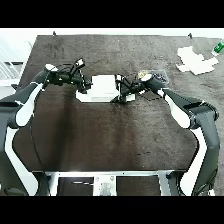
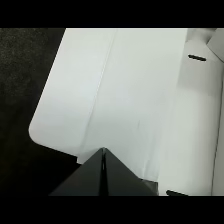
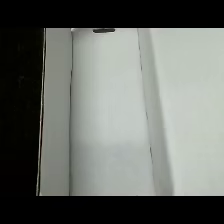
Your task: Fold the box and place the chain.
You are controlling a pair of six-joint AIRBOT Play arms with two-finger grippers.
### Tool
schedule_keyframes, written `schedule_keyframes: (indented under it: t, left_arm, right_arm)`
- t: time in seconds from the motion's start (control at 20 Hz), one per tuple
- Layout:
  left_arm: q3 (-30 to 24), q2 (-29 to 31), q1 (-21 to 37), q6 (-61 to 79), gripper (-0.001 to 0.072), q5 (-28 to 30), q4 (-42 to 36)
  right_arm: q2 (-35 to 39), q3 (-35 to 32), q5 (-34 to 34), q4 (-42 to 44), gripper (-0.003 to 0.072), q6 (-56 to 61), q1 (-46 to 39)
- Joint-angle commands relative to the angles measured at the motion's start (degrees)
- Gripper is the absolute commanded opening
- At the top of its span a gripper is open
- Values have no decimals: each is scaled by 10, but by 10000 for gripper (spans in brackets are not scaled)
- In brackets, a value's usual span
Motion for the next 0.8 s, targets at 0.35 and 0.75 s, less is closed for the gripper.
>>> schedule_keyframes:
  t: [0.35, 0.75]
  left_arm:
    - [148, 2, 42, -84, 684, -274, 102]
    - [111, -1, -12, -86, 683, -238, 225]
  right_arm:
    - [0, 0, 0, 0, 567, 0, 0]
    - [0, 0, 0, 0, 568, 0, 0]
